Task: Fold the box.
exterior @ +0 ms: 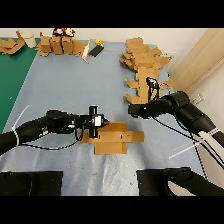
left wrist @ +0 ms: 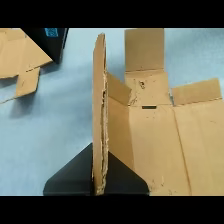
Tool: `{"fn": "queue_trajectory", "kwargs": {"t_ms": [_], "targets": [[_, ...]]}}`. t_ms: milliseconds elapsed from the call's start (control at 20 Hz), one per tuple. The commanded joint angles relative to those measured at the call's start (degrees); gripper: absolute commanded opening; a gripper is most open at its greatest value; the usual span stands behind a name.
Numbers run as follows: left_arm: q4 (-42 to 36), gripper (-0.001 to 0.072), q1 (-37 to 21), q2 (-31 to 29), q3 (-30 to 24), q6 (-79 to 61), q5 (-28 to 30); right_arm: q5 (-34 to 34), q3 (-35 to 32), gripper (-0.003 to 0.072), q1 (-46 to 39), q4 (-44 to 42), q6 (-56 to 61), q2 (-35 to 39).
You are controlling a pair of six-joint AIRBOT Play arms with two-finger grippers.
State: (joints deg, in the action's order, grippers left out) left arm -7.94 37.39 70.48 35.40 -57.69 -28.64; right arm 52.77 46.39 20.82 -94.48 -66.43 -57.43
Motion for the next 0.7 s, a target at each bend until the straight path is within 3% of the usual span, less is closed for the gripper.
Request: {"fn": "queue_trajectory", "kwargs": {"t_ms": [0,650], "targets": [[-2.6,0.0009,0.0,-0.1,-1.0,-2.9,-0.1,-0.2,0.0,0.0332,0.0,-0.9,0.0,0.0],[-2.6,0.0009,0.2,-0.1,-6.8,-1.4,-2.0,-0.3,0.0,0.0332,0.3,-1.0,0.0,0.0]]}}
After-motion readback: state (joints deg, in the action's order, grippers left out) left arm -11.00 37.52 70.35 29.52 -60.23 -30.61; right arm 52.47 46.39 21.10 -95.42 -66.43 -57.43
